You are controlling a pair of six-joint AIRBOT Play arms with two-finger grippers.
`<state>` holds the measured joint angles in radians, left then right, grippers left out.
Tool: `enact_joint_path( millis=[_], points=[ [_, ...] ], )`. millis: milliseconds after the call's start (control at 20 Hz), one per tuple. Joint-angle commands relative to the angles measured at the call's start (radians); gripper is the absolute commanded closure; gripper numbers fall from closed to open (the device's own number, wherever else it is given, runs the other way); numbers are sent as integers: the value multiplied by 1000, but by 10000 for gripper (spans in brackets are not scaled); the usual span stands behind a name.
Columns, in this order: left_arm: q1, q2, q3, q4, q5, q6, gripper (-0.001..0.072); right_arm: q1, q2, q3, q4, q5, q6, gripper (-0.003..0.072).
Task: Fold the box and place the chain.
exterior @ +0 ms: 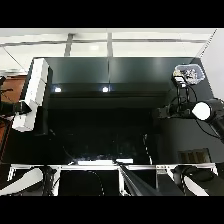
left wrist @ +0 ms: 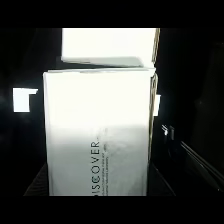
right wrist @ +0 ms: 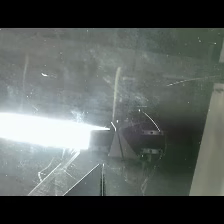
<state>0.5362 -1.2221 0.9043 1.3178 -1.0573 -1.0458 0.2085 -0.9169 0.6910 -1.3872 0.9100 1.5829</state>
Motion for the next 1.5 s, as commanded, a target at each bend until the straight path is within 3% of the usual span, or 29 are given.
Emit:
enact_joint_path(
  millis=[0, 300, 350, 400, 600, 900, 1000, 1050, 1100, 1150, 1300, 1450],
  points=[
    [-2, -1, -25, -1, 17, 3, 415, 0, 0, 0, 3, -3, 4, 674],
    [-13, -1, -49, -21, 67, 4, 402, 0, 0, 0, 3, -3, 7, 674],
    [-15, -1, -49, -21, 70, 3, 245, 0, 0, 0, 3, -2, 7, 674],
    [-18, -1, -48, -16, 76, 3, -11, 0, 0, 0, 3, -2, 7, 674],
    [-24, 11, -10, -12, 24, -20, -9, 0, 0, 0, 3, -2, 8, 674],
    [-25, 109, 195, 23, -52, -301, 0, 0, 0, 0, 5, -2, 7, 674],
    [-41, 163, 249, 8, -59, -376, 52, 0, 0, 0, 29, 3, 7, 674],
    [-60, 193, 274, 0, -65, -377, 234, 0, 0, 0, 39, 8, 7, 674],
    [-82, 218, 296, -3, -77, -375, 500, 0, 0, 0, 45, 11, 7, 674],
    [-113, 245, 314, -12, -77, -368, 692, 0, 0, 0, 46, 10, 7, 674],
    [-224, 317, 329, -127, -58, -323, 688, 0, 0, 0, 46, 6, 7, 674],
    [-449, 401, 284, -159, 26, -282, 691, 0, 0, 0, 46, 4, 6, 674]
  ],
)
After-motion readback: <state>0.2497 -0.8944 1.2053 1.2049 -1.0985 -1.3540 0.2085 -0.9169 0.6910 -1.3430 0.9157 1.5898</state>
